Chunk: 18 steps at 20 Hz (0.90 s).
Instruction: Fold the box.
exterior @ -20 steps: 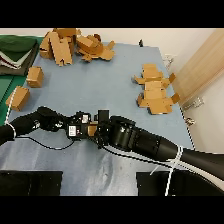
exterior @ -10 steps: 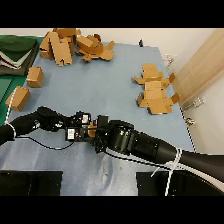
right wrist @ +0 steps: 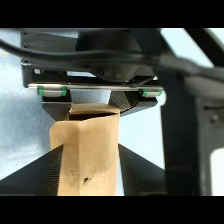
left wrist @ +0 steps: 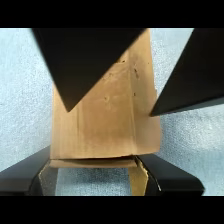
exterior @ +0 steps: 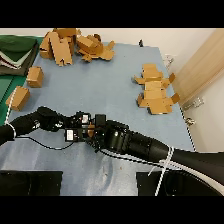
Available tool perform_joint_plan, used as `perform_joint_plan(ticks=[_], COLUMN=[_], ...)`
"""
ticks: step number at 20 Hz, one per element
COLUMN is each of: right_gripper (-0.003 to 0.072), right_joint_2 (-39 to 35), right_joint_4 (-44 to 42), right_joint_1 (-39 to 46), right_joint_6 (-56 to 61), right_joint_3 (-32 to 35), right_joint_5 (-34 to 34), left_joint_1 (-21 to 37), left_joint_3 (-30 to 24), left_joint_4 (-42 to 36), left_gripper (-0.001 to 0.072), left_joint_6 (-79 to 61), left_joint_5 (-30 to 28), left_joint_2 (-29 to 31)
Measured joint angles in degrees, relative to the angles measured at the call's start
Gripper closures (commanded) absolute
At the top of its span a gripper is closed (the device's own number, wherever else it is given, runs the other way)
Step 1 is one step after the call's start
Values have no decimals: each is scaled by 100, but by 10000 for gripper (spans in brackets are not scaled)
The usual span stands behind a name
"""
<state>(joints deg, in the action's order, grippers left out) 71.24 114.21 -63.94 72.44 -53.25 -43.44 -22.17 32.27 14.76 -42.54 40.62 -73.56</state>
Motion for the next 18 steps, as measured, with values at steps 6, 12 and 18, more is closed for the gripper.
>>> perform_joint_plan(ticks=[6, 12, 18], right_gripper=[304, 160, 160], right_joint_2=[22, 2, 13], right_joint_4=[229, 168, -214], right_joint_1=[2, -66, -46], right_joint_6=[2, 4, 11], right_joint_3=[2, 0, 0], right_joint_5=[35, -83, -365], left_joint_1=[0, 0, 0], left_joint_3=[0, 0, 0], left_joint_4=[2, 0, 0], left_gripper=[329, 328, 328], left_joint_6=[0, 0, -2], left_joint_5=[0, 0, 0], left_joint_2=[0, 0, 0])
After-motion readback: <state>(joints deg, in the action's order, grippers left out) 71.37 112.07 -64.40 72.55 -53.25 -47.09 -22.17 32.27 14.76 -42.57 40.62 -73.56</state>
